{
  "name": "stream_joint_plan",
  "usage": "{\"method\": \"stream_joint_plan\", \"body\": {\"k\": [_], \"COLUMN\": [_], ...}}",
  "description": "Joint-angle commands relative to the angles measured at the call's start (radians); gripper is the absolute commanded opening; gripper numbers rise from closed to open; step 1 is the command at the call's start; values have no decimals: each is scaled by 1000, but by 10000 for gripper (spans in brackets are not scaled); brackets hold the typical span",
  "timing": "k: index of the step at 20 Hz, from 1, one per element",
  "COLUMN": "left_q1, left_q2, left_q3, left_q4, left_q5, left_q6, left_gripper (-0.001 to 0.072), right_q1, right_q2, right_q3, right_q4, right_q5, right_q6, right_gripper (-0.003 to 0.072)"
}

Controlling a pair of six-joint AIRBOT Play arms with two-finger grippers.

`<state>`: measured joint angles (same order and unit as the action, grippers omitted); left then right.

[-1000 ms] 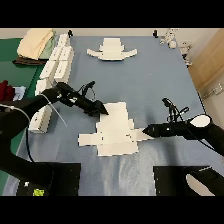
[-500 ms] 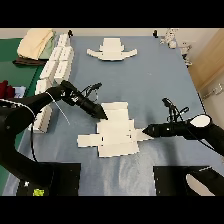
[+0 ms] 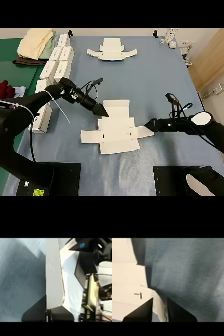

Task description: Fold the box.

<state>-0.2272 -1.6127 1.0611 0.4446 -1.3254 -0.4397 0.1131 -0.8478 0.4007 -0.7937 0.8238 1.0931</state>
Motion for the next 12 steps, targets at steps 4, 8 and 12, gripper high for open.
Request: {"method": "stream_joint_plan", "body": {"k": [4,8,12], "left_q1": [-57,-155,-250], "left_q2": [205,382,511], "left_q3": [-37,-220,-446], "left_q4": [-41,-65,-270], "left_q5": [118,299,549], "left_q6": [273,427,723], "left_gripper": [6,6,11], "right_q1": [-2,-2,-2], "right_q2": [1,1,0], "right_q3": [169,201,200], "right_q4": [-431,-432,-402], "right_q5": [-87,-96,-95], "right_q6": [451,545,560], "right_gripper": [278,278,279]}}
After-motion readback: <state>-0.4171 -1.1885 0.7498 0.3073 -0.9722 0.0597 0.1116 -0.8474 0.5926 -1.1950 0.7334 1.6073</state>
